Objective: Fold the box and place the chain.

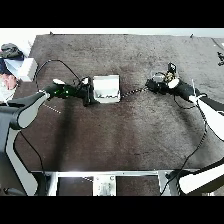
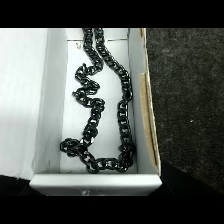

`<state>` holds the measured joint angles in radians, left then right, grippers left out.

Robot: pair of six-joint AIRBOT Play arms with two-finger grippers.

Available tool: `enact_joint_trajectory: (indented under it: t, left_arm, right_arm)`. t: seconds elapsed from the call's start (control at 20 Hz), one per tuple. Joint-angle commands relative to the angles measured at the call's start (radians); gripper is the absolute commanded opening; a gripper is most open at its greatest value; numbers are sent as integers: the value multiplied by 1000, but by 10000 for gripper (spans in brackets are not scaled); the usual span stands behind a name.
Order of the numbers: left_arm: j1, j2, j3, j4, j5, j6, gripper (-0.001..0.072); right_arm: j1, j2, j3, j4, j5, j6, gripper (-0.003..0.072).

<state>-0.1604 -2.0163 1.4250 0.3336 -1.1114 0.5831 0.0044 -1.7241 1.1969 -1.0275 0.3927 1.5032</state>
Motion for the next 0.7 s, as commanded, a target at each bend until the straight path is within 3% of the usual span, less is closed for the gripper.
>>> enact_joint_trajectory:
  t: [0.0,0.35,0.65]
  left_arm:
    - [-1,0,0,0,0,0,417]
    - [-1,0,0,0,0,0,417]
    - [-1,0,0,-1,0,0,417]
  right_arm:
    - [2,1,8,7,8,-3,12]
    - [75,235,8,10,244,-116,12]
    - [224,491,8,11,159,-140,12]
